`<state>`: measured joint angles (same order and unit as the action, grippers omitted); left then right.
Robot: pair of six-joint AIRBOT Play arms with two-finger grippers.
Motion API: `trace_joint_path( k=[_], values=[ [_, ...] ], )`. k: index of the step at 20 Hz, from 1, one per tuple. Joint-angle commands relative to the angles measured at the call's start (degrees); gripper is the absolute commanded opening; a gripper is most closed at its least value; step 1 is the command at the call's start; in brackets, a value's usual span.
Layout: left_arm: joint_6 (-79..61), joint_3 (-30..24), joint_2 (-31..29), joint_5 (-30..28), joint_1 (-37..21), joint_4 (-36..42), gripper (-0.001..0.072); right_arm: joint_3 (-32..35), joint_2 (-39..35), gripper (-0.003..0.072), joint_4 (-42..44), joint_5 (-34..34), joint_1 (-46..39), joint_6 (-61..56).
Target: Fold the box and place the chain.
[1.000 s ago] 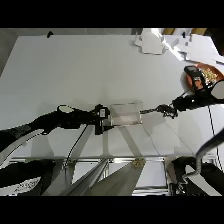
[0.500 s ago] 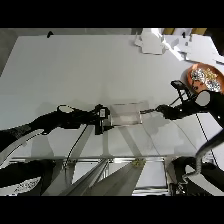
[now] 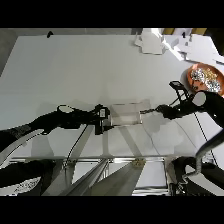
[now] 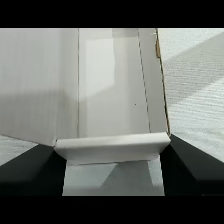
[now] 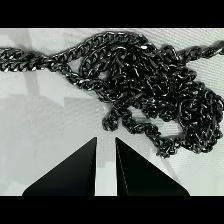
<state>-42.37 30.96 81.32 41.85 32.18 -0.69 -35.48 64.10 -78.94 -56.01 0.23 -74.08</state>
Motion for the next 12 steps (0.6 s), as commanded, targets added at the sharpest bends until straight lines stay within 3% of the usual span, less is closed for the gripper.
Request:
trace_joint_path(
  k=[1,8,9,12],
  values=[
    [0.0,0.0,0.0,0.0,0.0,0.0,0.0029,0.0,1.3,0.0164,0.0,1.1,0.2,0.0],
    [0.0,0.0,0.0,0.0,0.0,0.0,0.0029,0.0,4.7,0.0146,-1.7,2.3,2.1,-0.9],
    [0.0,0.0,0.0,0.0,0.0,0.0,0.0029,0.0,4.7,0.0066,-1.7,2.3,2.1,-0.9],
    [0.0,0.0,0.0,0.0,0.0,0.0,0.0029,0.0,4.6,0.0017,-1.9,2.1,2.1,-0.9]
  ],
)
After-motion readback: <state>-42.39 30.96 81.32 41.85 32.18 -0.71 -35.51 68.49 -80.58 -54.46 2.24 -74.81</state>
